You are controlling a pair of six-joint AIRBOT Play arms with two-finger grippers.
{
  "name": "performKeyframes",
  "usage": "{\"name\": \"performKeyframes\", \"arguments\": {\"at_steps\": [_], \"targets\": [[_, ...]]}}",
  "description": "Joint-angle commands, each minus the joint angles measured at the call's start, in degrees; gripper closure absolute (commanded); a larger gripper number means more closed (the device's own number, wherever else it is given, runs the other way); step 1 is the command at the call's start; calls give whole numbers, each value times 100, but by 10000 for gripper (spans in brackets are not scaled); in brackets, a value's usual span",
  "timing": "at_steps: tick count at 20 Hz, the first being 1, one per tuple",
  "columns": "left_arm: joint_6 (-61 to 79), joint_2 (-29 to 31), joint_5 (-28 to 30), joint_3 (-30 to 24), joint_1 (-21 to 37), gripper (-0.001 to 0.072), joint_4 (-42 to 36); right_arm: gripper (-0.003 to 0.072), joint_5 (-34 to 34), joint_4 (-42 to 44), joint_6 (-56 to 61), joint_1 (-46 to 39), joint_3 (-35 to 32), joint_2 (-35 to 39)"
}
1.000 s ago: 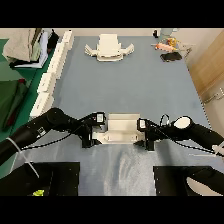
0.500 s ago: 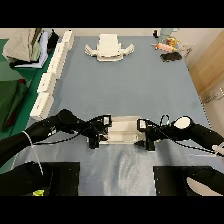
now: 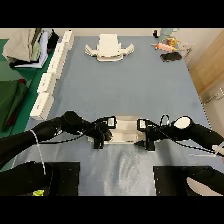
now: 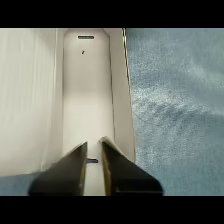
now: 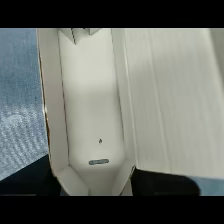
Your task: Fold the box.
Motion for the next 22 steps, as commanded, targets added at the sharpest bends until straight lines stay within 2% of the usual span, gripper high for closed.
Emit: {"name": "performKeyframes", "arguments": {"at_steps": [1, 7, 8, 9, 10, 13, 16, 19, 22], "targets": [[-120, -13, 101, 4, -20, 45, -203, 217, 0, 2, -4, -2, 4, 4], [-264, -11, 149, 4, -20, 34, -190, 217, -2, 2, -4, -2, 4, 4], [-407, -7, 151, 7, -9, 144, -63, 217, -2, 2, -4, -2, 4, 4], [-782, 39, 146, 7, -4, 460, 201, 218, -2, 2, -4, -2, 4, 4], [-1276, 133, 103, 7, -4, 694, 706, 218, -2, 2, -4, -2, 4, 4], [-3263, 605, -85, 7, -9, 694, 2256, 218, -2, 2, -4, -2, 4, 4], [-5368, 1486, -588, 9, 118, 694, 3506, 218, -2, 2, -4, -2, 4, 4], [-6738, 2487, -1521, 7, 573, 694, 4229, 218, -2, 2, -4, -2, 4, 4], [-8275, 3198, -2273, -24, 1416, 694, 4535, 218, -2, 2, -4, -2, 4, 4]]}}
